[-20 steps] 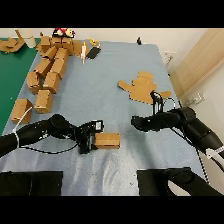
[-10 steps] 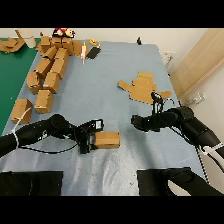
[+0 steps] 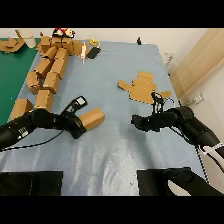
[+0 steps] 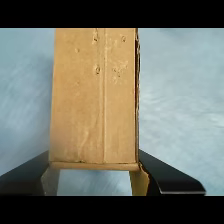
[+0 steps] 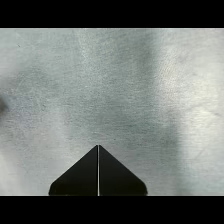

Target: Fold the box.

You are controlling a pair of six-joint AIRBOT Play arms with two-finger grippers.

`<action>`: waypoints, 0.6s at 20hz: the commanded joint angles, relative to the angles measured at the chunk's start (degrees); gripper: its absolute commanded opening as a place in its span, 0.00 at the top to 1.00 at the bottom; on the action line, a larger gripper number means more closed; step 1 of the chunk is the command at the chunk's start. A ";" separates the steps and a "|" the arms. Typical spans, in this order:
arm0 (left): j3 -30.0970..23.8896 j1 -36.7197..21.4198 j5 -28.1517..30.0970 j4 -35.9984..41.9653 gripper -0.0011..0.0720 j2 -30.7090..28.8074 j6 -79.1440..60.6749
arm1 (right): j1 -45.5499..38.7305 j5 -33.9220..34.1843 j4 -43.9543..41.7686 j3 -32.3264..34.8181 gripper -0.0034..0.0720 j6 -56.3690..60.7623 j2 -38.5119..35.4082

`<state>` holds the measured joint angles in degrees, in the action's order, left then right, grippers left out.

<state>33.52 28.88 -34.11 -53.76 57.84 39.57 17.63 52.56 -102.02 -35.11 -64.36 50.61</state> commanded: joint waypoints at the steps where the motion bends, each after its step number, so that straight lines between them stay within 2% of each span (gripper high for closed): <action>1: 0.07 -7.89 -9.07 -11.93 0.30 -3.23 20.48 | -0.04 -0.02 1.38 -0.04 0.95 0.07 0.04; 5: 0.04 -15.17 -21.44 -13.40 0.30 -4.04 26.95 | -0.04 -0.02 2.86 -0.04 0.95 0.04 0.04; 7: 0.04 -17.40 -24.96 -14.53 0.30 -4.04 30.73 | -0.04 -0.02 3.65 -0.04 0.95 0.02 0.04; 12: 0.04 -20.09 -30.82 -24.63 0.29 -4.04 40.94 | -0.04 -0.02 4.33 -0.04 0.95 -0.20 0.04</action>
<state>33.54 10.59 -59.94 -72.16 53.89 73.25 17.61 52.53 -98.28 -35.11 -64.36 50.63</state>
